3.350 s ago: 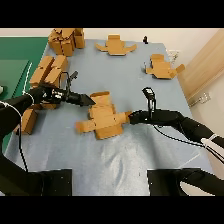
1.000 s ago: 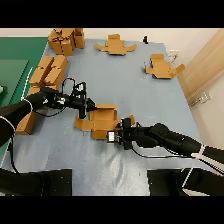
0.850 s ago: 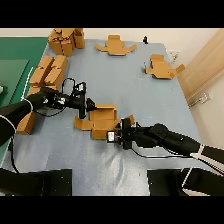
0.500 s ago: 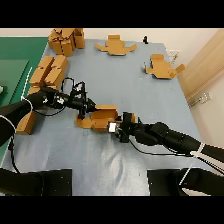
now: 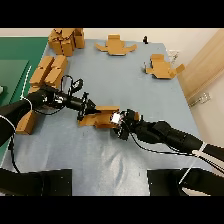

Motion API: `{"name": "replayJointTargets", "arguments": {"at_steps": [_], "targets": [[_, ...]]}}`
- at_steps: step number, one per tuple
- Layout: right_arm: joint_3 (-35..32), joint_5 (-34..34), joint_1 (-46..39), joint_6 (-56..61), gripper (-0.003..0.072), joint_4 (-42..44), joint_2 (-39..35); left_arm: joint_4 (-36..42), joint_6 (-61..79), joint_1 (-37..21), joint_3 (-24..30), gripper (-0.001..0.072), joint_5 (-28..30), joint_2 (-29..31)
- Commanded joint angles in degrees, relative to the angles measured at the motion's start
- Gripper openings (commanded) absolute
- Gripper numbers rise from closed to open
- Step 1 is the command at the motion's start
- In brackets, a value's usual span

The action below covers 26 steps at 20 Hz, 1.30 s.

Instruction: Fold the box.

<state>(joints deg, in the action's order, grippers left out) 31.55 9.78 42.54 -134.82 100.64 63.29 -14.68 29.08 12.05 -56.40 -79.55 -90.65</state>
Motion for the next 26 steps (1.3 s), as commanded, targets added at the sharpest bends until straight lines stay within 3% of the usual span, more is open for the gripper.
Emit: {"name": "replayJointTargets", "arguments": {"at_steps": [1, 8, 26], "targets": [[0.04, -0.35, -0.07, 0.39, 0.0631, -2.23, -0.87, -1.99, -0.63, 0.11, -0.04, 0.0020, 1.36, -0.07], [0.04, -0.20, -0.07, 0.24, 0.0632, -5.70, -1.27, -2.10, -0.61, 0.11, -0.04, 0.0021, 6.58, -0.07], [0.04, -2.49, -2.32, 0.22, 0.0661, -7.89, 0.31, -2.14, -0.63, 0.11, -0.04, 0.0021, 5.38, -0.07]]}}
